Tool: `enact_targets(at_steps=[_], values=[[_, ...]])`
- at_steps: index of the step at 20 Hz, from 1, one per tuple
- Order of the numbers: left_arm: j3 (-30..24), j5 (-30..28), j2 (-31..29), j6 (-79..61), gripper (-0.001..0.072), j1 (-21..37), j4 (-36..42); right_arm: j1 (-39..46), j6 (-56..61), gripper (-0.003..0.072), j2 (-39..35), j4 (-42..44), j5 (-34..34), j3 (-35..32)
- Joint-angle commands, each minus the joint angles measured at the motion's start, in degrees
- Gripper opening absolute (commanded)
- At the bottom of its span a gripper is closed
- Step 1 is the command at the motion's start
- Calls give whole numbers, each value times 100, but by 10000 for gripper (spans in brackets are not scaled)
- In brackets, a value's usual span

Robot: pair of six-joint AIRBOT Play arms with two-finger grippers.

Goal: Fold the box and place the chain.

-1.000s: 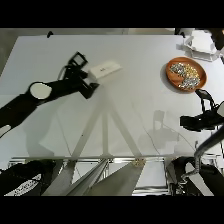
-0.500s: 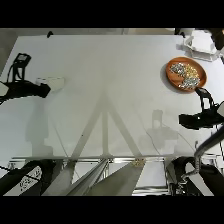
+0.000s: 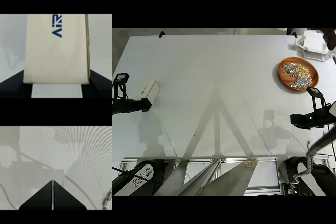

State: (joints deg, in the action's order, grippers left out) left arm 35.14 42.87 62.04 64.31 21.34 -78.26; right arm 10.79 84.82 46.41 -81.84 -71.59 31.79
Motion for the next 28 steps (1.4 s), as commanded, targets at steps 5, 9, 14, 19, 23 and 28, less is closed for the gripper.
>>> enact_targets(at_steps=[5,9,14,19,23,28], values=[[-197,682,-4,24,123,44,4,4,0,14,2,52,70,-2],[-197,1047,-11,24,352,39,28,4,0,14,2,131,4,-2],[-197,1106,-11,35,692,39,22,4,0,14,2,131,4,-2],[-190,1058,-299,33,692,33,26,4,0,14,2,133,7,-2],[-190,728,-1204,22,692,33,20,4,4,14,2,127,76,-2],[-190,879,-2409,20,690,-540,173,4,20,14,2,127,72,0]])
